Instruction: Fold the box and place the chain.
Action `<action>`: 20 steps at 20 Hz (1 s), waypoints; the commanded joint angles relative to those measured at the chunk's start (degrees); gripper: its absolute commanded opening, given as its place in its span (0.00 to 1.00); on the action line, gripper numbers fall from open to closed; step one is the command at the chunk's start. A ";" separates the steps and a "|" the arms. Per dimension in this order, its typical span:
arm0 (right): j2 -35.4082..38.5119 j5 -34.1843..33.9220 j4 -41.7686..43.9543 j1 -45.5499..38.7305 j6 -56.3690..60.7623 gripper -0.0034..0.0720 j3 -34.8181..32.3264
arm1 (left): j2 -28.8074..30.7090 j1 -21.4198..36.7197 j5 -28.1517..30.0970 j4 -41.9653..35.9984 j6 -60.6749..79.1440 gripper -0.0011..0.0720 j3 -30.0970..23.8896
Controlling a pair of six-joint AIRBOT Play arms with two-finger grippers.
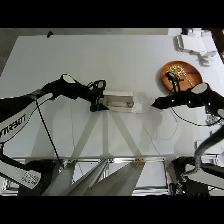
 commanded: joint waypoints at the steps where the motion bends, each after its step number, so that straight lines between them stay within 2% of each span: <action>1: -3.82 -2.12 5.62 0.07 0.22 0.04 -0.72 | 0.04 0.02 0.02 0.02 0.02 0.23 0.02; 8: -3.82 -2.08 13.73 0.07 -3.56 0.05 -6.25 | 0.04 0.02 0.02 0.02 0.02 0.23 0.02; 10: -3.82 0.31 18.43 0.46 -6.34 0.05 -6.60 | 0.04 0.02 0.02 0.02 0.02 0.23 0.02; 15: -3.28 5.46 23.21 4.24 -8.68 0.05 -6.60 | 0.04 0.02 0.02 0.04 0.02 0.23 0.02; 20: 1.07 6.43 27.06 4.17 -9.07 0.06 -6.60 | 0.04 0.02 0.02 0.02 0.02 0.23 0.02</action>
